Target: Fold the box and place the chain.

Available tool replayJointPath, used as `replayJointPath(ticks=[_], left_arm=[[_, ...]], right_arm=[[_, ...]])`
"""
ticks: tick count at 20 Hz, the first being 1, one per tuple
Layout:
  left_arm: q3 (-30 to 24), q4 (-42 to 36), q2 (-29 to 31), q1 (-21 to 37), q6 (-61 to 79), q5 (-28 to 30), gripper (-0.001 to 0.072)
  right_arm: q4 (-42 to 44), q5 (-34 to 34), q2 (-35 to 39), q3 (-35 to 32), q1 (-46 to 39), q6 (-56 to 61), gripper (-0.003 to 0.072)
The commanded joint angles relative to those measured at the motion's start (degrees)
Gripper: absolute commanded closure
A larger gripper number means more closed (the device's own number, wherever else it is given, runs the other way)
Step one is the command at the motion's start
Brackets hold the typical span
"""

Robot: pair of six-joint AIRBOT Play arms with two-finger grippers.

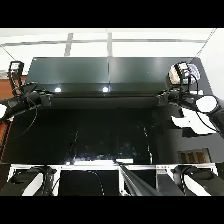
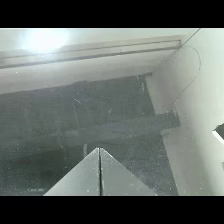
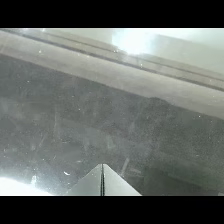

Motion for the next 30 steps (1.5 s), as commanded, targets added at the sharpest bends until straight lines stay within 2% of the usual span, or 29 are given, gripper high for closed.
replayJointPath(ticks=[1, 12, 16, 17, 18, 19, 20, 21, 22, 23, 25, 27, 30], left_arm=[[0.0, 0.0, 0.0, 0.0, 0.0, 0.0, 0.0683], [0.0, 0.0, 0.0, 0.0, 0.0, 0.0, 0.0683], [0.0, -0.9, 0.0, 0.0, 0.1, 0.3, 0.0683], [0.0, -1.1, -0.1, 0.0, 0.1, 2.3, 0.0683], [0.0, -1.4, -0.3, 0.0, 0.0, 6.6, 0.0683], [0.0, -3.5, -0.5, 0.0, -0.7, 9.4, 0.0683], [0.0, -5.8, -1.1, 0.0, -0.7, 11.6, 0.0679], [0.0, -8.6, -2.1, -0.2, -0.8, 13.5, 0.0549], [0.0, -10.5, -3.3, -0.3, -0.8, 13.5, 0.015], [0.0, -10.8, -4.5, -0.7, -1.3, 12.6, 0.0005], [0.0, -10.3, -7.0, -0.8, -1.3, 8.2, 0.0005], [0.0, -10.1, -9.3, -0.7, -1.3, 5.4, 0.0005], [0.0, -10.1, -11.3, -0.7, -1.3, 3.5, 0.0005]], right_arm=[[0.0, 0.0, 0.0, 0.0, 0.0, 0.0, 0.067], [0.0, 0.0, 0.0, 0.0, 0.0, 0.0, 0.0669], [5.4, 0.3, 0.0, 0.0, 0.0, 0.1, 0.067], [7.5, 1.5, 0.0, 0.0, 0.0, 0.1, 0.067], [8.9, 1.9, 0.0, 0.0, 0.0, 0.0, 0.067], [10.1, 1.4, 0.0, 0.0, 0.0, 0.1, 0.0647], [10.1, 0.9, 0.0, 0.0, -0.1, 0.6, 0.0291], [9.1, 0.1, -0.1, 0.0, -0.5, 3.1, -0.003], [6.3, 0.1, 0.0, 0.5, -2.0, 5.6, -0.003], [1.9, 0.3, 0.0, 1.1, -4.5, 10.3, -0.003], [-11.7, 2.6, -0.4, 3.8, -13.8, 23.5, -0.0029], [-22.7, 4.7, -1.6, 7.5, -26.8, 30.1, -0.0028], [-22.2, 7.7, -7.4, 14.5, -48.0, 29.6, -0.0028]])
